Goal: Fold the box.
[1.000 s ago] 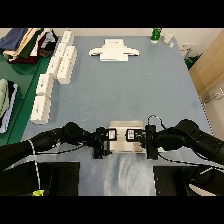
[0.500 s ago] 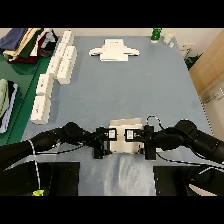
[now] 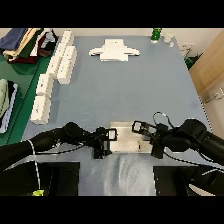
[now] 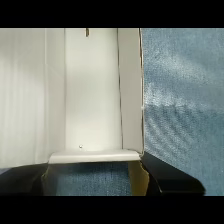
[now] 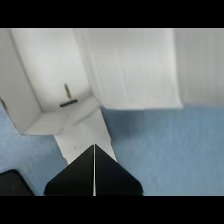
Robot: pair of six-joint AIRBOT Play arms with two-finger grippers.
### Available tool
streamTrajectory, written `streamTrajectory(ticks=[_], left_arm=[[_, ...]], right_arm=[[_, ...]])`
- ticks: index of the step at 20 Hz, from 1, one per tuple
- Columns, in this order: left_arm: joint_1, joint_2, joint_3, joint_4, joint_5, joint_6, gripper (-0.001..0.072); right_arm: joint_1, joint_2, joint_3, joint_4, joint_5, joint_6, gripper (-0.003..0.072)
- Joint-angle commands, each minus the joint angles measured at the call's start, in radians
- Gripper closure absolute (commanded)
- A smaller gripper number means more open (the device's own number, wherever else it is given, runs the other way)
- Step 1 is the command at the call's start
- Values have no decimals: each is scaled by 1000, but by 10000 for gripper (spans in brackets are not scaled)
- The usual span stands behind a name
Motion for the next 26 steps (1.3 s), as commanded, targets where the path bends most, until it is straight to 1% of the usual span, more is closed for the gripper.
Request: streamTrajectory(ticks=[1,2,3,4,5,7,8,10,11,13,14,16,19,22,26], left_arm=[[0,0,1,0,0,0,311],[0,0,1,0,0,0,310],[0,0,1,0,0,0,311],[0,0,1,0,0,0,310],[0,0,1,0,0,0,311],[0,0,1,0,0,0,310],[0,0,1,0,0,0,311],[0,0,1,0,0,0,311],[0,0,1,0,0,0,310],[0,0,1,0,0,0,310],[0,0,1,0,0,0,311],[0,0,1,0,1,0,311],[0,0,1,0,0,0,311],[0,0,1,0,0,0,311],[0,0,1,0,0,0,311]], right_arm=[[-45,108,9,-324,-176,496,684],[-84,124,9,-372,-243,589,684],[-145,122,8,-381,-316,659,684],[-215,111,3,-361,-359,711,684],[-299,93,-6,-292,-359,735,684],[-454,48,-31,-91,-270,714,684],[-514,20,-44,-7,-225,672,684],[-623,-47,-74,108,-136,607,684],[-667,-73,-74,179,-121,570,684],[-737,-84,-74,388,-97,457,685],[-754,-85,-74,439,-91,431,685],[-759,-87,-77,433,-84,426,685],[-759,-121,-91,462,-79,402,685],[-759,-123,-90,548,-118,362,685],[-758,-108,-91,571,-149,348,685]])
